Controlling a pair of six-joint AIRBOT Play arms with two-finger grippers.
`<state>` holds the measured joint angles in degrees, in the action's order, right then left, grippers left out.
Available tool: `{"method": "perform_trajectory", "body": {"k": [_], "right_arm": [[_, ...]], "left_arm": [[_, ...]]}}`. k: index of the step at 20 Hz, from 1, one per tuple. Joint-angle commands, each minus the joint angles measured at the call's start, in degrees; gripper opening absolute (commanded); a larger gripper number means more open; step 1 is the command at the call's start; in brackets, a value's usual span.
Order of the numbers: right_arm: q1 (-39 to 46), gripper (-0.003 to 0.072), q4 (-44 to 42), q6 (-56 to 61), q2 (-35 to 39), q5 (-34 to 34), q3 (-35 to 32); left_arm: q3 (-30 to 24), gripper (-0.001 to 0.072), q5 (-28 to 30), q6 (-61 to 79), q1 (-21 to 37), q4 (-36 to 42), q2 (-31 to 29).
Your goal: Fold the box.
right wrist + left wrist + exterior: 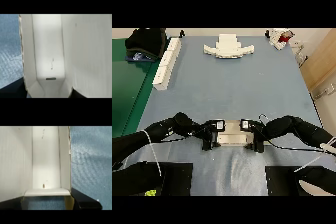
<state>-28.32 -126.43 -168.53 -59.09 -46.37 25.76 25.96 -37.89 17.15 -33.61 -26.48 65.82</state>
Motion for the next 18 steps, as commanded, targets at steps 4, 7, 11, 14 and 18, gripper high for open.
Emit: {"method": "perform_trajectory", "body": {"k": [4, 7, 11, 14, 18], "right_arm": [[0.09, 0.0720, 13.81, 17.27, 6.27, -5.64, 2.05], [0.09, 0.0716, 24.37, 34.53, 11.21, -11.47, 3.58], [0.09, 0.0543, 26.21, 68.78, 15.50, -15.96, 4.39], [0.02, 0.0503, 6.58, 80.11, 14.12, -18.18, 3.82], [-6.14, 0.0501, -11.93, 80.17, 10.03, -5.11, 4.79]], "left_arm": [[0.00, 0.0500, -0.15, -0.07, 0.00, -0.11, -0.02], [0.00, 0.0499, -0.15, -0.07, 0.00, -0.11, -0.02], [0.00, 0.0499, -0.13, -0.07, 0.00, -0.11, -0.02], [0.00, 0.0499, -0.13, -0.07, 0.00, -0.11, -0.02], [0.00, 0.0499, -0.15, -0.07, 0.00, -0.11, -0.02]]}}
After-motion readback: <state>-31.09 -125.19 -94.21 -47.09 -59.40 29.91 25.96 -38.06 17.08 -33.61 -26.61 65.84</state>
